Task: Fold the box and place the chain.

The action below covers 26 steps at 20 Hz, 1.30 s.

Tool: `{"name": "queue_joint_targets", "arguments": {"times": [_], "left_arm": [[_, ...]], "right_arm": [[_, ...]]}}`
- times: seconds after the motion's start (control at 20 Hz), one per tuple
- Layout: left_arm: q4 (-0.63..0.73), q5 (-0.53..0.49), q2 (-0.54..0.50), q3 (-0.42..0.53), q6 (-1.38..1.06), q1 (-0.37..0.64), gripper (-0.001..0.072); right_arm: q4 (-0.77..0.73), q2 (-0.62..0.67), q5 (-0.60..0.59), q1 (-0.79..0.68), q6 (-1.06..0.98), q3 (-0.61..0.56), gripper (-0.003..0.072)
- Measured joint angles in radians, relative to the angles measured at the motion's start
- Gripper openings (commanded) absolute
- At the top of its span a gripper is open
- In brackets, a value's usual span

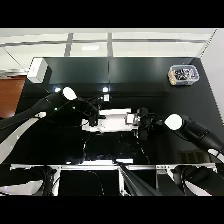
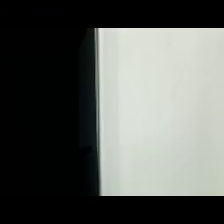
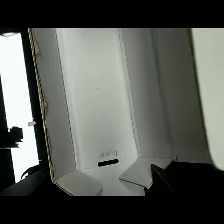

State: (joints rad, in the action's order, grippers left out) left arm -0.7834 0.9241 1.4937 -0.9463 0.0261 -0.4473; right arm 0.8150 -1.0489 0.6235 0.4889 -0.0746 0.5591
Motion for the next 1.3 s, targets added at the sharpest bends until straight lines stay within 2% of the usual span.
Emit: {"name": "queue_joint_targets", "arguments": {"times": [0.45,0.8,1.0,1.3], "left_arm": [[0.0,-0.001,0.0,0.0,0.0,0.0,0.0025],[-0.001,0.0,0.0,0.0,0.0,0.0,0.0026],[-0.003,0.008,0.0,0.0,-0.004,0.0,0.0026],[-0.002,0.006,0.0,0.0,-0.001,-0.001,0.0026]], "right_arm": [[-0.153,-0.04,-0.043,-0.05,0.096,0.008,0.0678],[-0.325,-0.116,-0.022,-0.062,0.283,0.008,0.0677],[-0.35,-0.161,0.059,-0.062,0.325,0.008,0.0676],[-0.337,-0.214,0.078,-0.063,0.344,0.009,0.0677]]}}
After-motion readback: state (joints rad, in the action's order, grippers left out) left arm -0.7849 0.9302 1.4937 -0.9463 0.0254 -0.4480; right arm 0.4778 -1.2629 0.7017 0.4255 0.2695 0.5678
